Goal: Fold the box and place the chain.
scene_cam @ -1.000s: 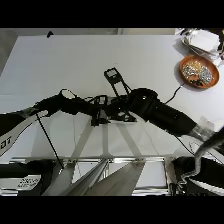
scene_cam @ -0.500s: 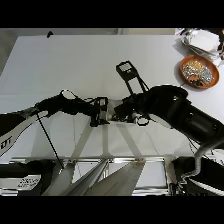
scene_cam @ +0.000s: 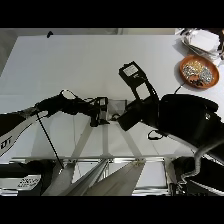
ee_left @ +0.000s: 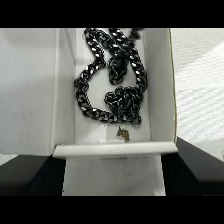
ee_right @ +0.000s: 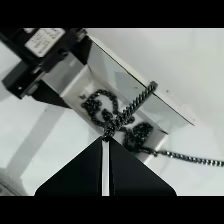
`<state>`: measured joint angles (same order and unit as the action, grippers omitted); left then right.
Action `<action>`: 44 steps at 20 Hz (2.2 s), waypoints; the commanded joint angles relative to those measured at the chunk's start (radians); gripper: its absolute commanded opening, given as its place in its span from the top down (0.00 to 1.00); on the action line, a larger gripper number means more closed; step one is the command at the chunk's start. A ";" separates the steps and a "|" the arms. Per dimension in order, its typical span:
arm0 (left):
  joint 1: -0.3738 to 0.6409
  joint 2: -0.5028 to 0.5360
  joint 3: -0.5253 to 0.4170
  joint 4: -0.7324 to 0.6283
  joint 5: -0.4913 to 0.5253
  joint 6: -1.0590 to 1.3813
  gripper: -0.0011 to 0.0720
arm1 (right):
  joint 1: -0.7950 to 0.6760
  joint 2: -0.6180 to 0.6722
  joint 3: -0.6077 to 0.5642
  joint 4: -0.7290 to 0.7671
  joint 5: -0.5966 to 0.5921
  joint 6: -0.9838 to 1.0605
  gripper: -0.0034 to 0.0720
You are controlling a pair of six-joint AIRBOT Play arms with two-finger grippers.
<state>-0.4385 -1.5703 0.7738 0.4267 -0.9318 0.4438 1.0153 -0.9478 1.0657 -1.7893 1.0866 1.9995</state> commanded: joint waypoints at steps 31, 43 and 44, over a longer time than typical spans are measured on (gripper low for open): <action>0.000 0.001 0.001 0.000 0.000 0.000 0.61 | 0.150 0.182 0.000 -0.226 0.042 -0.071 0.93; 0.000 0.001 0.001 0.000 0.000 0.000 0.61 | 0.021 -0.117 0.000 -0.190 0.050 -0.082 0.93; 0.000 0.001 0.001 0.000 0.000 0.000 0.61 | -0.018 -0.117 0.000 -0.116 0.050 -0.127 0.93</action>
<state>-0.4385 -1.5703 0.7738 0.4263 -0.9318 0.4442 1.0752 -1.0328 1.0657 -2.0060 1.1366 1.9179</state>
